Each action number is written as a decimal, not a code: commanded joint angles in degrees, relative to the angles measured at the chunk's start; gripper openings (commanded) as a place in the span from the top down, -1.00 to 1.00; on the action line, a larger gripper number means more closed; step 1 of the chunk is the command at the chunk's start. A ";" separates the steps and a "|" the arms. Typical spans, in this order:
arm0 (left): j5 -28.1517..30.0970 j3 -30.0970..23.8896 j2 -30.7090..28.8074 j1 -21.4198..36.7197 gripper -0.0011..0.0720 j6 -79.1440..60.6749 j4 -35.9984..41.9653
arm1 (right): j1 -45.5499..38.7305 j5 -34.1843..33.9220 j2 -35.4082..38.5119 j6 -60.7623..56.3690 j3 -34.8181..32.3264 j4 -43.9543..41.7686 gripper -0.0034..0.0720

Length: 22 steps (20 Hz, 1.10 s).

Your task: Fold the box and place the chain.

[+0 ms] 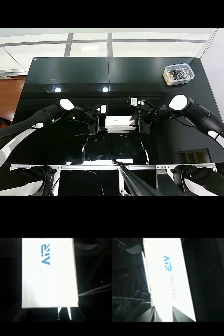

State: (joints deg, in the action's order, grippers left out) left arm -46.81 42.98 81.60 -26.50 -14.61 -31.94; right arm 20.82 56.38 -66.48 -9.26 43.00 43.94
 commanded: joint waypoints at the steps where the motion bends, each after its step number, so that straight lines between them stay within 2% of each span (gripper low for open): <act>1: 0.07 0.02 0.02 0.00 -0.13 0.00 0.02 | 0.00 -0.04 0.02 -0.17 0.04 -0.11 0.26; 6: 0.09 0.02 0.02 0.00 -0.13 0.00 0.00 | 0.02 -1.07 -0.09 -1.33 -1.51 -0.37 0.26; 12: 0.09 0.02 0.02 0.00 -0.13 0.02 0.00 | -0.11 -0.59 2.47 -20.52 -0.42 -0.90 0.26; 16: 0.09 0.02 0.02 0.00 -0.13 0.00 0.00 | 1.01 -1.11 2.95 -35.23 -0.68 -12.33 0.26; 17: 0.09 0.02 0.02 0.00 -0.13 0.02 0.00 | 1.49 -1.73 2.95 -36.00 -0.68 -14.14 0.49; 18: 0.09 0.02 0.02 0.00 -0.13 0.02 0.00 | 1.68 -2.58 2.84 -36.52 -0.68 -15.34 0.86; 22: 0.07 0.02 0.02 0.00 -0.13 0.00 0.00 | 1.68 -4.94 -0.61 -44.33 -0.68 -15.32 0.86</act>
